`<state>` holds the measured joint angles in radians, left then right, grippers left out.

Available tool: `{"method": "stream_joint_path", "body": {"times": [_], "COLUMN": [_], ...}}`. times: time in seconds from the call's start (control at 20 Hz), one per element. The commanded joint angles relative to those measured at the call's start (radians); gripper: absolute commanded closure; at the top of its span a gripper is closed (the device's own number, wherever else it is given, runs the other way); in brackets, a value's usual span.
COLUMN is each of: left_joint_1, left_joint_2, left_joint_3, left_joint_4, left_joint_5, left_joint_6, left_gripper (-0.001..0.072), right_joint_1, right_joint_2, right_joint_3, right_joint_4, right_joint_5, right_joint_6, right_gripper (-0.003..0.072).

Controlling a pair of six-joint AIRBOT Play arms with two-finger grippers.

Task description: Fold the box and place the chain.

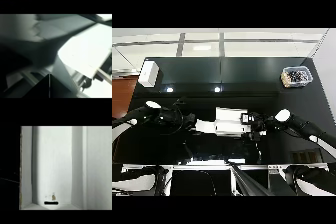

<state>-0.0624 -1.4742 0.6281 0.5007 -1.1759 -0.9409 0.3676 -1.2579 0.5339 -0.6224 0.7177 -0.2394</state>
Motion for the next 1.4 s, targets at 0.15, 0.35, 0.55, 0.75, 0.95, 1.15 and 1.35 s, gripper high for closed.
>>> {"method": "stream_joint_path", "body": {"times": [0.15,0.35,0.55,0.75,0.95,1.15,1.35], "left_joint_1": [-0.057,-0.087,-0.194,-0.303,-0.357,-0.363,-0.369], "left_joint_2": [-0.013,-0.013,-0.003,-0.003,-0.003,-0.003,-0.003], "left_joint_3": [0.054,0.133,0.229,0.303,0.318,0.318,0.318], "left_joint_4": [-0.098,-0.091,0.036,0.183,0.206,0.206,0.208], "left_joint_5": [-0.093,-0.165,-0.09,-0.006,0.037,0.05,0.072], "left_joint_6": [0.13,0.122,-0.041,-0.256,-0.327,-0.351,-0.377], "left_gripper": [0.0445,0.0148,0.0173,0.023,0.0231,0.0271,0.0308], "right_joint_1": [0.0,0.0,0.0,0.0,0.0,0.0,0.0], "right_joint_2": [0.0,0.0,0.0,0.0,0.0,0.0,0.0], "right_joint_3": [0.0,0.0,0.0,0.0,0.0,0.0,0.0], "right_joint_4": [0.0,0.0,0.0,0.0,0.0,0.0,0.0], "right_joint_5": [0.0,0.0,0.0,0.0,0.0,0.0,0.0], "right_joint_6": [0.0,0.0,0.0,0.0,0.0,0.0,0.0], "right_gripper": [0.0498,0.0498,0.0498,0.0498,0.0498,0.0498,0.0498]}}
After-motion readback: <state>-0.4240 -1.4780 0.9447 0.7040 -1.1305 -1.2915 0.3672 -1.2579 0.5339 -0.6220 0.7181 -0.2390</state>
